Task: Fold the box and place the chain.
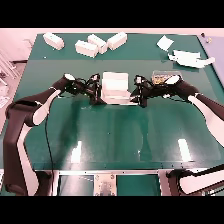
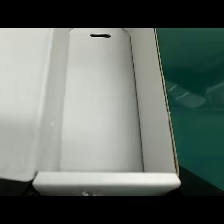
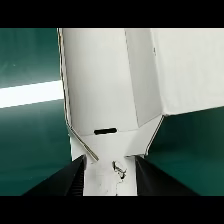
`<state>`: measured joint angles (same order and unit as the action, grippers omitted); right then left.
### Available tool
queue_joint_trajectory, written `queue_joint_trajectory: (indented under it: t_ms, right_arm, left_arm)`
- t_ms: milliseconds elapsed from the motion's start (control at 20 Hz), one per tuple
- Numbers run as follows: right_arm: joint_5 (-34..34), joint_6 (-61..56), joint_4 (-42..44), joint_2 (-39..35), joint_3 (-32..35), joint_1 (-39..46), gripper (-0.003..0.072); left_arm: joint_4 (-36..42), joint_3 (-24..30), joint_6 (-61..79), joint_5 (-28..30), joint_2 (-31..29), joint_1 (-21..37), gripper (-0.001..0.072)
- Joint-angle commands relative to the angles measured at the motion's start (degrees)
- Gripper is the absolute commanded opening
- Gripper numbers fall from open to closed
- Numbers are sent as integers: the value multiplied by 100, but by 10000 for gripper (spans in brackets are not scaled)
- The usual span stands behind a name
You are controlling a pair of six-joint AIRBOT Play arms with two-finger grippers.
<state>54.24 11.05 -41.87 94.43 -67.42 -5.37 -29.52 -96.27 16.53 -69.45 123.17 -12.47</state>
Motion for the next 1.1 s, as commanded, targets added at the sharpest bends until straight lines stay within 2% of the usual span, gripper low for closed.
queue_joint_trajectory:
  t_ms: [0,50,200,350,550,700,800,850,900,1000,1050]
  right_arm:
    - [-85,293,238,15,-2,-70,334]
    - [-90,319,339,15,-4,-114,289]
    - [-149,470,398,33,-9,-251,269]
    - [-295,496,446,120,-46,-367,267]
    - [-389,872,938,216,-46,-461,272]
    - [-385,994,999,271,-70,-463,311]
    - [-367,1174,1073,326,-105,-466,380]
    - [-367,1285,1165,354,-107,-466,382]
    - [-367,1368,1213,398,-109,-466,437]
    - [-367,1368,1213,498,-129,-459,484]
    - [-367,1368,1213,546,-138,-457,587]
  left_arm:
    - [2,2,2,0,4,2,592]
    - [0,2,2,0,4,2,592]
    - [2,2,2,0,4,2,592]
    - [2,2,2,-2,4,2,592]
    - [2,2,2,-2,4,2,592]
    - [2,2,0,-2,4,2,592]
    - [2,2,0,-4,4,2,592]
    - [2,2,0,-4,4,2,592]
    - [2,2,0,-4,4,2,591]
    - [0,2,0,-2,4,2,592]
    - [0,2,0,-2,4,2,592]
